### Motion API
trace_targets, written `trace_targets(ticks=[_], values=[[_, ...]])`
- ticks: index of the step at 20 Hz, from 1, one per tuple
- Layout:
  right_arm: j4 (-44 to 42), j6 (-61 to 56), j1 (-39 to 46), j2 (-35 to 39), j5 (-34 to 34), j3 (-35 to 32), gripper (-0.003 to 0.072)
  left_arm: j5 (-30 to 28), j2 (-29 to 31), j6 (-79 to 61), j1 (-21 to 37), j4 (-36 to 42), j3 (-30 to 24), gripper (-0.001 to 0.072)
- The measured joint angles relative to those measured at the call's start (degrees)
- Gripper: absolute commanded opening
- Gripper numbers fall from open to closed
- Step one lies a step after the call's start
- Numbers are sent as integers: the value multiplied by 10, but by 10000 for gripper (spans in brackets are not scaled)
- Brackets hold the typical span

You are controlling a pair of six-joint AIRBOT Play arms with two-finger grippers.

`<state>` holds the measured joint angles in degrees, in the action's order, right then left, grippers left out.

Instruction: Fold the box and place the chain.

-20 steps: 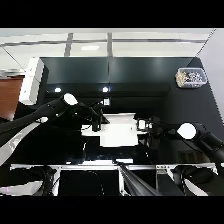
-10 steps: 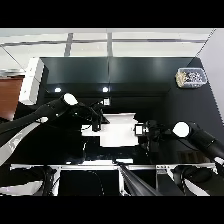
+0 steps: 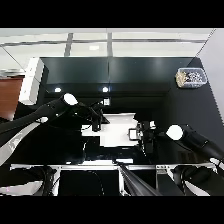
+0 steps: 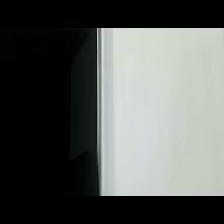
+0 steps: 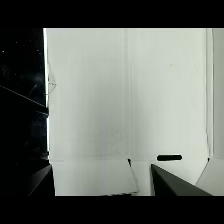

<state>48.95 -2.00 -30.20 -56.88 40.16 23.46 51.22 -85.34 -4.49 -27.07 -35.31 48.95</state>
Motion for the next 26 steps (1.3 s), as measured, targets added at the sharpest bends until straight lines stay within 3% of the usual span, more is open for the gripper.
trace_targets(ticks=[10, 11, 20, 26], values=[[-11, -2, -5, 8, -20, 10, 710, -5, 0, -1, 0, 0, 0, 25], [-22, -6, -2, 14, -53, 16, 710, -2, 0, -1, 0, 0, 0, 25], [-21, -10, 33, 31, -45, 34, 710, 2, -1, 0, 0, 0, -1, 25], [-73, -10, 50, 14, -73, 36, 710, 1, -1, 0, 0, 0, -1, 25]])
